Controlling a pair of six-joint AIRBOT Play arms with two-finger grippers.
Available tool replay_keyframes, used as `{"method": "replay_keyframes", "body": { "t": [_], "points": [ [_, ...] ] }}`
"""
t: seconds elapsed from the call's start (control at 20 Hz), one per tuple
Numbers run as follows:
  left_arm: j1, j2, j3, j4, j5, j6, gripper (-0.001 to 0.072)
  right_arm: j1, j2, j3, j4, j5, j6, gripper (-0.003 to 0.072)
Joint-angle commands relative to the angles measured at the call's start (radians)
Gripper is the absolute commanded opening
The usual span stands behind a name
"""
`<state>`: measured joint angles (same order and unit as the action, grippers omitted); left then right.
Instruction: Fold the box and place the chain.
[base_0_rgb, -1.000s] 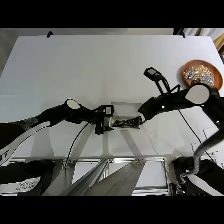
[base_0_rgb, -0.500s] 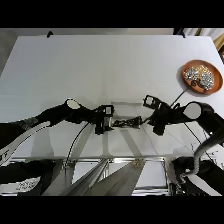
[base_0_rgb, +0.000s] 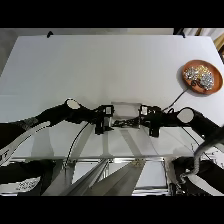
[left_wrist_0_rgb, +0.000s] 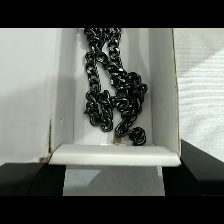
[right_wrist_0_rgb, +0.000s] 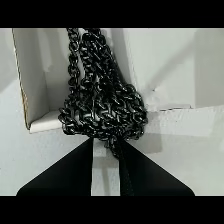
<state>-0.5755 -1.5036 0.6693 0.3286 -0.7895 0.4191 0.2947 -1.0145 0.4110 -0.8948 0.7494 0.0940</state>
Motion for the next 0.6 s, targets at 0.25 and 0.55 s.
{"method": "replay_keyframes", "body": {
  "t": [0.25, 0.55],
  "points": [
    [0.000, 0.000, 0.000, 0.000, 0.000, 0.000, 0.0212, 0.002, -0.049, -0.003, 0.092, -0.034, -0.030, 0.0173],
    [0.000, 0.000, 0.000, 0.000, 0.000, 0.000, 0.0212, 0.002, -0.049, -0.003, 0.102, -0.027, -0.039, 0.0014]
  ]
}}
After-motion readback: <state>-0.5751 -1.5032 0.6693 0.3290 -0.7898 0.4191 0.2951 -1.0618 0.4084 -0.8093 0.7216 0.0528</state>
